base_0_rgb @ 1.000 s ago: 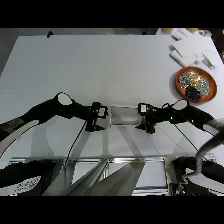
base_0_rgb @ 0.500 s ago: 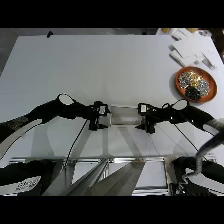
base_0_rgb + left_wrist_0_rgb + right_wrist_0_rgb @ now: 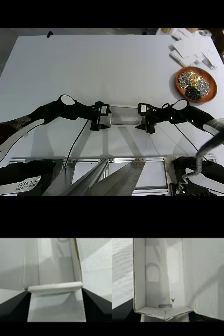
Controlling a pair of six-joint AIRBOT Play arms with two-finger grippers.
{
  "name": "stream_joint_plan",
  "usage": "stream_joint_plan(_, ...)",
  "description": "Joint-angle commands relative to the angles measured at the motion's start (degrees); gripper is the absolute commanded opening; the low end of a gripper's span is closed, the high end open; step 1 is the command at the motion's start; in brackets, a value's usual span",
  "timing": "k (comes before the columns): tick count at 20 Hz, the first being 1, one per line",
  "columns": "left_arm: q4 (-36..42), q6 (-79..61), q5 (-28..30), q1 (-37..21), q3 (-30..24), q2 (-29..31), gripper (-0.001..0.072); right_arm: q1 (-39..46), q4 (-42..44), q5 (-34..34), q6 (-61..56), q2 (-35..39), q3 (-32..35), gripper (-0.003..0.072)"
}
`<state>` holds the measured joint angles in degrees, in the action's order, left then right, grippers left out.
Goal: Fold the box and place the chain.
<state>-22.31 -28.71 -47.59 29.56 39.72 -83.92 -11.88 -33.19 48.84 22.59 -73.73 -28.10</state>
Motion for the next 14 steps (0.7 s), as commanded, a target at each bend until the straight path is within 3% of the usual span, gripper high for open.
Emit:
stream_joint_plan(1, 3.13, -0.02, 1.55, 1.62, -0.04, -1.4, 0.0702, -0.02, 0.02, 0.0, -0.02, 0.04, 0.0, 0.0344)
stream_joint_plan(10, 6.91, 0.22, 3.26, 2.62, 0.02, -3.15, 0.0695, -0.02, 0.02, 0.0, -0.02, 0.04, 0.0, 0.0344)
stream_joint_plan(11, 6.88, 0.22, 3.26, 2.6, 0.02, -3.15, 0.0652, -0.04, 0.0, 0.0, -0.02, 0.04, 0.0, 0.0344)
stream_joint_plan(13, 6.6, 0.22, 3.23, 2.6, 0.0, -3.15, 0.0269, -0.04, 0.0, 0.0, -0.02, 0.04, 0.0, 0.0344)
stream_joint_plan(14, 6.45, 0.22, 3.26, 2.6, 0.0, -3.15, 0.0138, -0.02, 0.0, 0.0, -0.02, 0.04, 0.0, 0.0344)
